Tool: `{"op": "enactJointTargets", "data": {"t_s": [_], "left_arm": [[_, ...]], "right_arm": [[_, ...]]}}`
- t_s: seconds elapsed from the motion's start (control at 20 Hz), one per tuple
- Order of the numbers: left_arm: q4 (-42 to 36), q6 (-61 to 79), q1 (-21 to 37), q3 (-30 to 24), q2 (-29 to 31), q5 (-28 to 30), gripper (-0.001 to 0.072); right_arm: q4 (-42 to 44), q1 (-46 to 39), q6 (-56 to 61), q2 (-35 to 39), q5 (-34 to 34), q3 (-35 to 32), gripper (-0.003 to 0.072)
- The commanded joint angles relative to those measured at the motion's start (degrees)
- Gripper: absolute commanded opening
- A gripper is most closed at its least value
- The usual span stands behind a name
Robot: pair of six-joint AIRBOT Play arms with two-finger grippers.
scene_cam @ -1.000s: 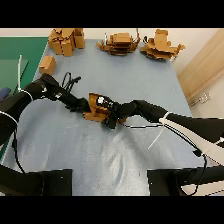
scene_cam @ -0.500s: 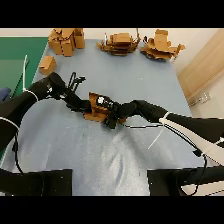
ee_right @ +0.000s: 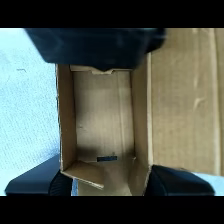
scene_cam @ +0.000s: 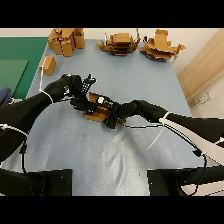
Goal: Fold the box.
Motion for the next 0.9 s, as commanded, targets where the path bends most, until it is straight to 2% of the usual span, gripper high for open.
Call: {"op": "enactJointTargets", "data": {"t_s": [0.0, 0.05, 0.15, 0.4, 0.45, 0.5, 0.55, 0.7, 0.8, 0.85], "left_arm": [[4.57, -4.90, -2.03, 0.98, -0.02, -0.48, 0.0435], [4.57, -4.83, -2.12, 0.98, -0.02, -1.01, 0.0319], [3.37, -3.02, -2.19, 0.98, 0.00, -2.97, 0.0021], [-0.22, -2.69, -2.19, 0.98, -0.02, -3.04, 0.0022], [-0.48, -2.73, -2.21, 0.98, -0.02, -2.97, 0.0196], [-0.42, -3.45, -2.19, 0.96, -0.02, -2.75, 0.0425], [0.20, -4.72, -2.19, 0.96, -0.02, -2.56, 0.0430], [0.31, -4.79, -2.19, 0.96, -0.02, -2.69, 0.0401], [0.28, -3.96, -2.19, 0.96, -0.02, -3.43, 0.0087], [0.26, -3.91, -2.19, 0.96, -0.02, -3.63, 0.0058]], "right_arm": [[0.02, 0.02, 0.02, 0.02, 0.00, 0.02, 0.0516], [0.02, 0.02, 0.02, 0.02, 0.00, 0.02, 0.0516], [0.02, 0.02, 0.02, 0.02, 0.00, 0.02, 0.0516], [0.02, 0.02, 0.02, 0.02, 0.00, 0.02, 0.0516], [0.02, 0.02, 0.02, 0.02, 0.00, 0.02, 0.0516], [0.02, 0.02, 0.02, 0.02, 0.00, 0.02, 0.0516], [0.02, 0.02, 0.02, 0.02, 0.00, 0.02, 0.0516], [0.02, 0.02, 0.02, 0.02, -0.02, 0.02, 0.0516], [0.02, 0.02, 0.02, 0.02, -0.02, 0.02, 0.0515], [0.02, 0.04, 0.02, 0.02, -0.02, 0.02, 0.0516]]}}
